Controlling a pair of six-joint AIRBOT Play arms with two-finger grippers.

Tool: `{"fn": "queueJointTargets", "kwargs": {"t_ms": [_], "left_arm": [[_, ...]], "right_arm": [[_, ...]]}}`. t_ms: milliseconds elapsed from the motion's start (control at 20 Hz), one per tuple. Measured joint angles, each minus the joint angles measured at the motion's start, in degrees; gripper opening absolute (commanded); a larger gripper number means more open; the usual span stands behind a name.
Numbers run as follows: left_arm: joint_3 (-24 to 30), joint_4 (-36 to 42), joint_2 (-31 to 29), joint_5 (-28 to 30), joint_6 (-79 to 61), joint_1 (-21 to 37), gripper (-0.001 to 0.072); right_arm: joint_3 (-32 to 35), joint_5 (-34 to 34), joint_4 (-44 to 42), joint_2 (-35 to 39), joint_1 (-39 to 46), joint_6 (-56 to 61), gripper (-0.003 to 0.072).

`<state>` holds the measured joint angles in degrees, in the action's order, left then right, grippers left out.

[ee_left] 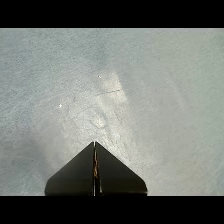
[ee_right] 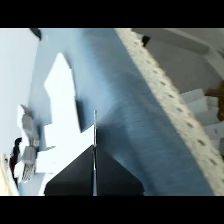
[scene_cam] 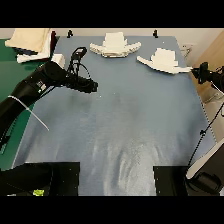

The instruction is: Fold the box.

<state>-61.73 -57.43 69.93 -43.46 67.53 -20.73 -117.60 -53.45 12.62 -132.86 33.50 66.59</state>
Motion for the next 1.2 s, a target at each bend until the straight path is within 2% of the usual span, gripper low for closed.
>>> {"fn": "queueJointTargets", "kwargs": {"t_ms": [150,250,450,650,1050,1200], "left_arm": [[0.0,0.0,0.0,0.0,0.0,0.0,0.0017],[0.0,0.0,0.0,0.0,0.0,0.0,0.0016],[0.0,0.0,0.0,-0.1,0.3,0.0,0.0016],[0.0,0.0,0.0,-0.8,2.0,0.0,0.0015],[0.0,-0.2,0.0,-8.8,2.7,3.0,0.0016],[0.0,-0.3,0.0,-11.5,2.5,4.8,0.0016]], "right_arm": [[-0.2,-4.4,-1.4,1.8,0.0,-1.5,-0.0003],[-0.2,-8.1,0.9,3.8,-0.2,-1.4,-0.0004],[2.3,-13.5,15.7,10.0,-2.1,2.8,-0.0004],[8.8,-18.3,26.3,17.6,-5.0,5.9,-0.0004],[26.6,-27.5,34.5,38.3,-7.8,16.1,-0.0004],[34.0,-30.6,34.8,47.8,-8.1,18.3,-0.0004]]}}
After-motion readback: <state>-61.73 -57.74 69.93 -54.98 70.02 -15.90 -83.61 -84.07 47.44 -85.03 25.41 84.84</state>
